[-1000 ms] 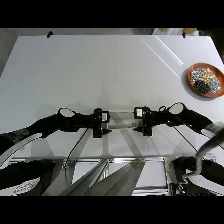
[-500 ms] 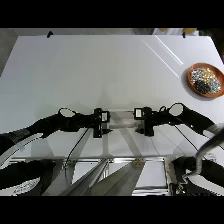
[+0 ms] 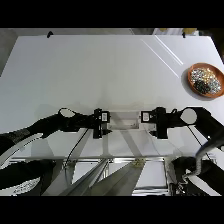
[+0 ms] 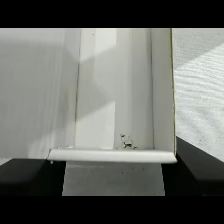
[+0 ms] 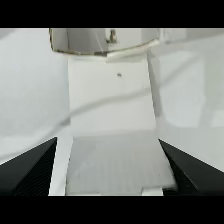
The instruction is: Fold the box and place the chain.
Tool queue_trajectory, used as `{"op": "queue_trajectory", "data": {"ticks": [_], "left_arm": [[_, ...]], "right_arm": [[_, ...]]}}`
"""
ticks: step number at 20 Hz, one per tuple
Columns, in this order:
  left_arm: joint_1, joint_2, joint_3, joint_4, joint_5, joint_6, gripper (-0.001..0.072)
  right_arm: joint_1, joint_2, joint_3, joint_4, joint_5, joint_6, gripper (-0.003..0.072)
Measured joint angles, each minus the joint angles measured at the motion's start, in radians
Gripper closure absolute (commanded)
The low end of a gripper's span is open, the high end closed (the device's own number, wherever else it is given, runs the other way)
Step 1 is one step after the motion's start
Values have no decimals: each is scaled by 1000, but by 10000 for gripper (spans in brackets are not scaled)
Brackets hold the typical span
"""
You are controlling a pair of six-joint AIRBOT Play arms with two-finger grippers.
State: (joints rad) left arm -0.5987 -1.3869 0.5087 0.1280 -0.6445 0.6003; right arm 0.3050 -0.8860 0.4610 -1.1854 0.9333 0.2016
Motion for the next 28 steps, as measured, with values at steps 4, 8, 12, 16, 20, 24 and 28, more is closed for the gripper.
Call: {"op": "queue_trajectory", "data": {"ticks": [4, 8, 12, 16, 20, 24, 28], "left_arm": [[0, 0, 0, -1, 2, 0, 499], [0, 0, 0, -1, 2, 1, 499], [0, 0, 0, -1, 1, 2, 499], [0, 0, 0, -1, 1, 2, 499], [0, 0, 0, -1, 1, 2, 499], [0, 0, 0, -1, 1, 2, 499], [0, 0, 0, -1, 1, 2, 499]], "right_arm": [[0, 138, 0, 15, 18, 59, 52], [0, 197, 0, 237, 23, 75, 431], [0, 155, 0, 479, 19, 15, 668], [0, 26, 0, 678, -120, -67, 669], [0, -127, 0, 866, -342, -95, 668], [0, -231, 0, 896, -432, -102, 668], [0, -267, 1, 878, -449, -101, 668]]}}
